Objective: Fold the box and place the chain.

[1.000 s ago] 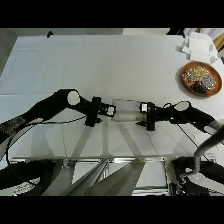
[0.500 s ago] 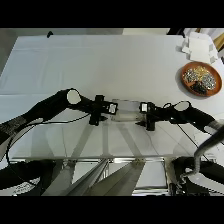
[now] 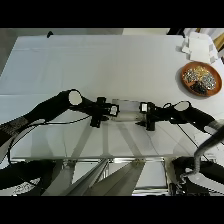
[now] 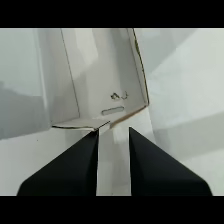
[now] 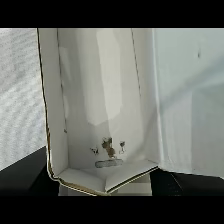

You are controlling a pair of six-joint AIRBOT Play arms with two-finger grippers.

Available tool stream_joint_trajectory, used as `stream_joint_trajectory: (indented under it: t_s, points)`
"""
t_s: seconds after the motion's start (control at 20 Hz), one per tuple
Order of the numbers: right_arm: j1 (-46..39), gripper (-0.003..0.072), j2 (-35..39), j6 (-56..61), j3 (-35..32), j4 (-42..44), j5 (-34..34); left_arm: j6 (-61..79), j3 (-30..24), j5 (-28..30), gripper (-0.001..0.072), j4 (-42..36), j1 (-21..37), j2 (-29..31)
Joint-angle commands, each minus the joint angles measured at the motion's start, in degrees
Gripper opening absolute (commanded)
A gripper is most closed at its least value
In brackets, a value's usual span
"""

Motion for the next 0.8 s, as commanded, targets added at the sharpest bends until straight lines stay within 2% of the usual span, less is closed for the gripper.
stream_joint_trajectory:
  t_s: [0.0, 0.05, 0.15, 0.5, 0.65, 0.75]
  points:
    - [0.0, 0.0395, 0.1, 0.0, 0.0, 0.0, 0.0, 0.0, 0.0, 4.0, 0.0188, -0.8, -1.8, -1.2]
    - [0.0, 0.0395, 0.1, 0.0, 0.0, 0.0, 0.0, 0.0, 0.0, 5.1, 0.0187, -0.8, -2.4, -1.6]
    - [0.0, 0.0395, 0.1, 0.0, 0.0, 0.0, 0.0, 0.0, 0.0, 6.7, 0.0121, -0.8, -3.1, -1.9]
    - [0.0, 0.0395, 0.1, 0.0, 0.0, 0.0, 0.0, 0.0, 0.0, 9.6, 0.0136, -1.8, -4.9, -2.0]
    - [0.0, 0.0395, 0.1, 0.0, 0.0, 0.0, 0.0, 0.0, 0.0, 9.8, 0.0236, -1.9, -5.8, -2.6]
    - [0.0, 0.0395, 0.1, 0.0, 0.0, 0.0, 0.0, 0.0, 0.0, 9.7, 0.039, -1.9, -6.2, -3.1]
